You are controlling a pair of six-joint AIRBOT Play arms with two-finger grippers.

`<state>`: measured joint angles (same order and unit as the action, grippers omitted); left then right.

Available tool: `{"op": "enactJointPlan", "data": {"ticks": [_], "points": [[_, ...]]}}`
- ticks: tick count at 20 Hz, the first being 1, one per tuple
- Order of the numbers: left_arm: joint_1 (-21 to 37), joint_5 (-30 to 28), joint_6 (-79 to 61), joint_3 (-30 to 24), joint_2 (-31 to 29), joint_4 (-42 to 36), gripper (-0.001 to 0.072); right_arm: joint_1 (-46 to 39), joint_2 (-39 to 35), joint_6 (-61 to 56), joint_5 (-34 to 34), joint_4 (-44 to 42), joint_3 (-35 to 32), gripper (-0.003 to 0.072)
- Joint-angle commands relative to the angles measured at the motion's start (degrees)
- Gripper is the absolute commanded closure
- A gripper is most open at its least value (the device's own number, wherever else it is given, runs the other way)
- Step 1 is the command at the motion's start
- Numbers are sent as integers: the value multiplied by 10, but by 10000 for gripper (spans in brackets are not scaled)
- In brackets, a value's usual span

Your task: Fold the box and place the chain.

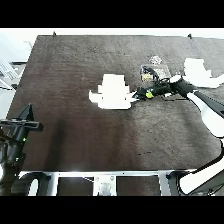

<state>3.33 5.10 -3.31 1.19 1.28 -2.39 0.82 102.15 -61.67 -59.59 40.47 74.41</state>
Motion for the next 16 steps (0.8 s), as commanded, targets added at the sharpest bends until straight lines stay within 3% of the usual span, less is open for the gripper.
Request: {"op": "enactJointPlan", "data": {"ticks": [1, 2, 3, 4, 5, 7, 9, 12, 16], "points": [[0, 5, 0, 0, 0, 0, 688, 10, 15, 4, 11, 7, 12, 680], [0, 5, -1, 0, 0, 0, 682, 10, 15, 4, 10, 5, 14, 679], [0, 7, -2, 0, 0, 0, 389, 10, 15, 3, 9, 5, 16, 680], [0, 6, 8, 2, 0, -1, 139, 10, 15, 0, 9, 5, 16, 679], [0, 7, 26, 5, 0, 0, 212, 10, 15, -1, 9, 5, 16, 679], [0, 1, 48, 22, 8, 0, 219, 10, 14, -3, 6, 0, 16, 679], [0, -5, 77, 50, 54, 0, 219, 10, 14, -3, 4, -5, 16, 680], [0, 30, 83, 112, 183, 0, 219, 10, 14, -3, 4, -15, 16, 679], [0, 139, 105, 248, 426, 4, 219, 10, 14, -14, 4, -15, 16, 679]]}}
